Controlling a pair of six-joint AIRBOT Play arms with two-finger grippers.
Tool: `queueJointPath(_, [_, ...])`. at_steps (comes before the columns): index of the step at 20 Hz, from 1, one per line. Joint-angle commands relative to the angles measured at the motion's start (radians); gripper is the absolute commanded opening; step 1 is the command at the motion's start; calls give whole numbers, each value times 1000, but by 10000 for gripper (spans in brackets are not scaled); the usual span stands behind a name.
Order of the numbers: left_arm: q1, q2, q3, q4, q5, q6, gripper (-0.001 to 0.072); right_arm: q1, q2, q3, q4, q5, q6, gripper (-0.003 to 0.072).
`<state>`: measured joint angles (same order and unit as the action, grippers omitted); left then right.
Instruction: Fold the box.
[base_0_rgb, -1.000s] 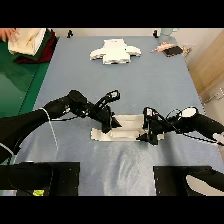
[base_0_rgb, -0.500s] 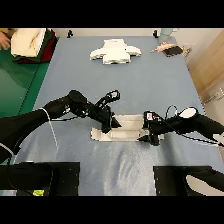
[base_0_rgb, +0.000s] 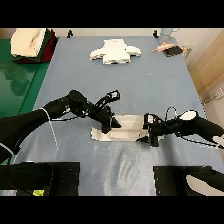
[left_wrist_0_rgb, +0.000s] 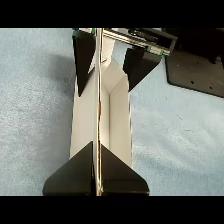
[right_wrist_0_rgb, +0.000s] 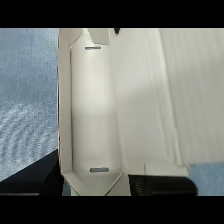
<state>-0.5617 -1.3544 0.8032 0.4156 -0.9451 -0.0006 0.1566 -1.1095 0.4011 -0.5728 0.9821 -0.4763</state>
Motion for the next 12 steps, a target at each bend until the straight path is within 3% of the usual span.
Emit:
queueJointPath(1, [0, 1, 0, 0, 1, 0, 17, -1, -1, -16, -14, -37, -5, 505])
queueJointPath(12, [0, 1, 0, 0, 1, 0, 17, -1, 0, -23, -13, -78, 8, 505])
